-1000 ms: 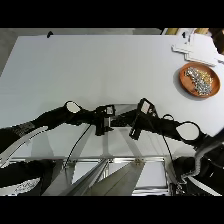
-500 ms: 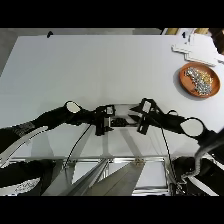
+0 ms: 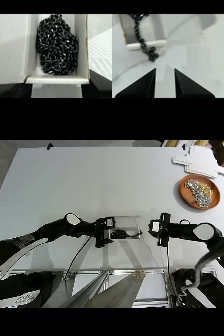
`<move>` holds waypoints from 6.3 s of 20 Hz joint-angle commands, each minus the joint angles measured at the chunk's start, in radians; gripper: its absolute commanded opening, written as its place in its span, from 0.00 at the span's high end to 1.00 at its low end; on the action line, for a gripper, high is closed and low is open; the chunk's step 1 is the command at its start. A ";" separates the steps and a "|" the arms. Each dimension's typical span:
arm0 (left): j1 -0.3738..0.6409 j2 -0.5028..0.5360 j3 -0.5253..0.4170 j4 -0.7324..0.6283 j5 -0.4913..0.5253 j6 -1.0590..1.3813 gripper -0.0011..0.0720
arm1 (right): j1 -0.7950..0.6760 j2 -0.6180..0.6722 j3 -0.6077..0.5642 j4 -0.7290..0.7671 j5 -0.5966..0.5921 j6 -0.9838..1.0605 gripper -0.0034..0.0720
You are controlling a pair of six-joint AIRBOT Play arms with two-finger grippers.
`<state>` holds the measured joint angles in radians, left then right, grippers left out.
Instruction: Fold the box and place the chain.
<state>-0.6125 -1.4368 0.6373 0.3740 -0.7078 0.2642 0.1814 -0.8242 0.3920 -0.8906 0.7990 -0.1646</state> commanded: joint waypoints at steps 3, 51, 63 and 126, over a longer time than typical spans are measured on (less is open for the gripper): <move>0.000 0.000 0.000 0.000 0.000 0.000 0.64 | 0.037 -0.187 -0.001 0.101 -0.063 -0.171 0.60; 0.000 0.000 0.000 0.000 0.000 0.000 0.64 | 0.398 -0.110 0.010 0.508 -0.265 0.389 0.69; 0.000 0.000 0.000 0.000 0.000 0.000 0.64 | 0.102 -0.344 0.637 -0.011 0.105 0.776 0.93; 0.000 0.000 0.000 0.000 0.000 0.000 0.64 | 0.362 -0.184 0.249 -0.014 -0.060 0.410 0.90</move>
<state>-0.6121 -1.4368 0.6376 0.3744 -0.7048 0.2653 0.5419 -1.0126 0.6411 -0.9058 0.7372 0.2455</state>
